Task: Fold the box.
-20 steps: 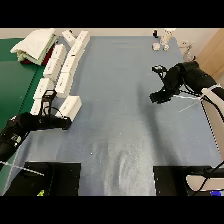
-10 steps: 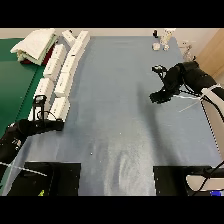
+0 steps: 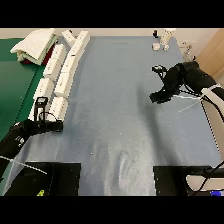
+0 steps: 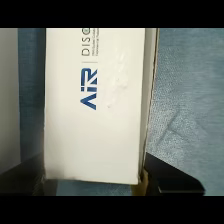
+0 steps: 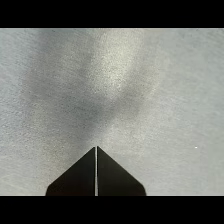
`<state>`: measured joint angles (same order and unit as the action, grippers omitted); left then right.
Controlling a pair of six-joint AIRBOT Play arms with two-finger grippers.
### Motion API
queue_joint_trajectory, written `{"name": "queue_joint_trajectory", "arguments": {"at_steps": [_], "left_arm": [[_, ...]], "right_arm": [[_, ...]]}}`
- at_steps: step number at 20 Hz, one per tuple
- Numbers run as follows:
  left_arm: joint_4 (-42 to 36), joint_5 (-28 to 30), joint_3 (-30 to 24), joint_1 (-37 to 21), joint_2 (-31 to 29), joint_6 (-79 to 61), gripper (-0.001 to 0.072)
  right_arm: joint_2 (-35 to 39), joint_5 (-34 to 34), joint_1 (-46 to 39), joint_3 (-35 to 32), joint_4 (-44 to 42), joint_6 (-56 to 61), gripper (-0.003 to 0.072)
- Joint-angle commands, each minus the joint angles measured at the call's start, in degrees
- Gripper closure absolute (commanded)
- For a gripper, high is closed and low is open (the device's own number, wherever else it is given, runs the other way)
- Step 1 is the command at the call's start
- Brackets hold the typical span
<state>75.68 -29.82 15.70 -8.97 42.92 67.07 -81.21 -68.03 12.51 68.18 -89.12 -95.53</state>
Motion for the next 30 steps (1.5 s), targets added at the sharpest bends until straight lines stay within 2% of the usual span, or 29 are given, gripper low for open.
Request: {"name": "queue_joint_trajectory", "arguments": {"at_steps": [1,9,10,11,13,14,16,22,23,25,26,28,30], "left_arm": [[0.39,0.96,-0.02,-0.04,0.83,-0.20,0.0254],[0.09,0.92,0.00,-0.04,0.81,-0.17,0.0253],[0.09,0.92,0.00,-0.04,0.83,-0.13,0.0223],[-0.11,0.70,0.02,-0.04,0.79,0.07,0.0017],[-0.24,0.09,0.04,-0.04,0.42,0.26,0.0021],[-0.17,-1.81,0.42,-0.04,-0.17,0.26,0.0021],[0.85,-9.31,2.71,-0.04,-2.16,0.24,0.0021],[2.84,-38.40,13.57,-0.02,-11.10,0.33,0.0023],[2.32,-42.32,15.50,-0.02,-12.26,1.25,0.0067],[0.37,-49.55,19.41,-0.02,-14.21,6.25,0.0537],[-1.70,-52.06,20.85,-0.02,-14.82,7.32,0.0695],[-7.69,-52.83,22.64,0.09,-15.54,7.98,0.0697],[-15.72,-50.42,23.76,0.17,-14.88,7.93,0.0697]], "right_arm": [[-0.02,0.02,-0.02,0.07,-0.02,0.00,0.0667],[-0.02,0.02,-0.02,0.07,-0.02,0.00,0.0668],[-0.02,0.02,-0.02,0.07,-0.02,0.00,0.0667],[-0.02,0.02,-0.02,0.07,-0.02,0.00,0.0667],[-0.02,0.02,-0.02,0.07,-0.02,0.00,0.0667],[-0.02,0.02,-0.02,0.07,-0.02,0.00,0.0667],[-0.02,0.02,-0.02,0.07,-0.02,0.00,0.0668],[-0.02,0.00,-0.02,0.07,-0.02,0.00,0.0668],[-0.02,0.02,-0.02,0.07,0.00,0.00,0.0667],[-0.02,0.02,-0.02,0.07,-0.02,0.00,0.0667],[-0.02,0.02,-0.02,0.07,-0.02,0.00,0.0668],[-0.02,0.02,-0.02,0.07,-0.02,0.00,0.0667],[-0.02,0.00,-0.02,0.07,-0.02,0.00,0.0667]]}}
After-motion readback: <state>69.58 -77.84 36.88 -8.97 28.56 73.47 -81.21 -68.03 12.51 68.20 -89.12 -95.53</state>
